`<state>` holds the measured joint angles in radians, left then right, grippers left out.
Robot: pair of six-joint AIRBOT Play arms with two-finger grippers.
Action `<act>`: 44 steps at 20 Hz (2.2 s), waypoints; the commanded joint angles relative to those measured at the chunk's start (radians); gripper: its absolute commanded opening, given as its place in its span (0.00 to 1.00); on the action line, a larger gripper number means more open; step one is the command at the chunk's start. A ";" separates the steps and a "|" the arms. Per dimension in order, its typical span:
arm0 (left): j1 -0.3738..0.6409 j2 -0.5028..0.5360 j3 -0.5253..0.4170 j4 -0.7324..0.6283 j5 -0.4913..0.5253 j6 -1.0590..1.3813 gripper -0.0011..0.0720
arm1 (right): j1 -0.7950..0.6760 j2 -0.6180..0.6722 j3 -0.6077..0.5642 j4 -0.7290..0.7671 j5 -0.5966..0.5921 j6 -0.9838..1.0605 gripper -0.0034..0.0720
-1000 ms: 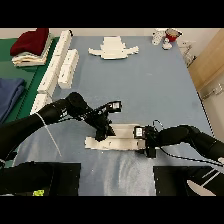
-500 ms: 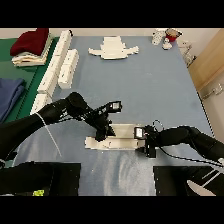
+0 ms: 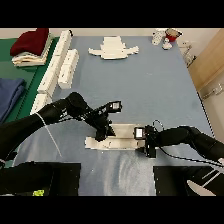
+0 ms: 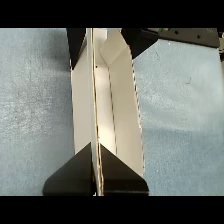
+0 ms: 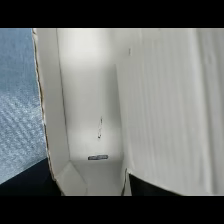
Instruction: Fold the box.
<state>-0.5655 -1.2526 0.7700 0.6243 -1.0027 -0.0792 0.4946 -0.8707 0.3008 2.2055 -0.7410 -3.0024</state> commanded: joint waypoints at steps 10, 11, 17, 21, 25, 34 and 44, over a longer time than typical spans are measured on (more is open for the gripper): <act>-0.002 0.000 0.001 -0.019 0.027 0.003 0.03 | 0.000 -0.001 0.000 -0.002 -0.001 -0.001 0.64; -0.003 0.000 0.001 -0.019 0.022 0.003 0.03 | 0.000 -0.001 0.000 -0.002 -0.001 -0.001 0.64; -0.002 0.000 0.001 -0.023 0.024 0.000 0.03 | 0.000 -0.001 0.000 -0.002 -0.001 -0.001 0.64; -0.002 0.000 0.001 -0.022 0.025 0.000 0.03 | 0.000 -0.001 0.000 -0.002 -0.001 -0.001 0.64; -0.002 0.000 0.001 -0.023 0.027 -0.001 0.36 | 0.000 -0.001 0.000 -0.002 -0.001 -0.001 0.64; 0.023 0.070 0.003 0.106 0.011 -0.349 0.85 | 0.000 -0.001 0.000 -0.002 -0.001 -0.001 0.64; 0.078 0.200 -0.004 0.229 -0.270 -0.855 0.03 | 0.000 -0.001 0.000 -0.002 -0.001 -0.001 0.64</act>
<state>-0.4736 -1.0660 0.7700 0.8799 -1.2022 -0.7757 0.4946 -0.8715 0.3012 2.2032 -0.7422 -3.0032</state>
